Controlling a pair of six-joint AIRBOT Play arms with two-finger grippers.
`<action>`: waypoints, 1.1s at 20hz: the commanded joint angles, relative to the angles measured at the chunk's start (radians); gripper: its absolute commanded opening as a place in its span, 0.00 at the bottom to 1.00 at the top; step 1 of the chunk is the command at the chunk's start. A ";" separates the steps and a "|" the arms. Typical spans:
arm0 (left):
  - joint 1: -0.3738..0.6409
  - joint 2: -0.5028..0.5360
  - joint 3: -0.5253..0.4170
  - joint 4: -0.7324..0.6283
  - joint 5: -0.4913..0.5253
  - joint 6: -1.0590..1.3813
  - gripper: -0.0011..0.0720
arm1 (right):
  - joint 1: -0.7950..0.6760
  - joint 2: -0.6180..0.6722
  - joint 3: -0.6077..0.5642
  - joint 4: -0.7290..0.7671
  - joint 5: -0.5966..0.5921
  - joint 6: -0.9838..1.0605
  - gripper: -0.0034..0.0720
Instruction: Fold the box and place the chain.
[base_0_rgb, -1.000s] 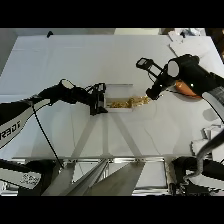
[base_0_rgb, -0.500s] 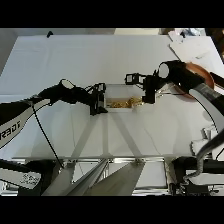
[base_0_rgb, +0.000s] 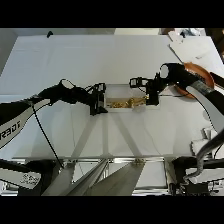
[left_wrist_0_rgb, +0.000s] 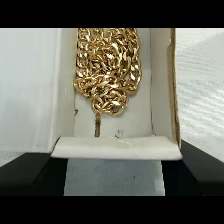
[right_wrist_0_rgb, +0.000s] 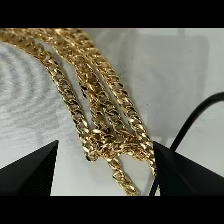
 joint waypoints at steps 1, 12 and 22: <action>0.000 0.000 0.000 0.000 0.000 0.000 0.36 | -0.010 -0.038 -0.001 -0.004 -0.007 -0.006 0.88; 0.000 0.000 0.000 0.001 0.000 0.000 0.36 | -0.009 0.014 -0.001 -0.028 0.106 0.179 0.06; 0.000 0.000 0.000 0.000 0.000 0.000 0.36 | -0.009 0.228 -0.001 0.347 0.098 0.261 0.06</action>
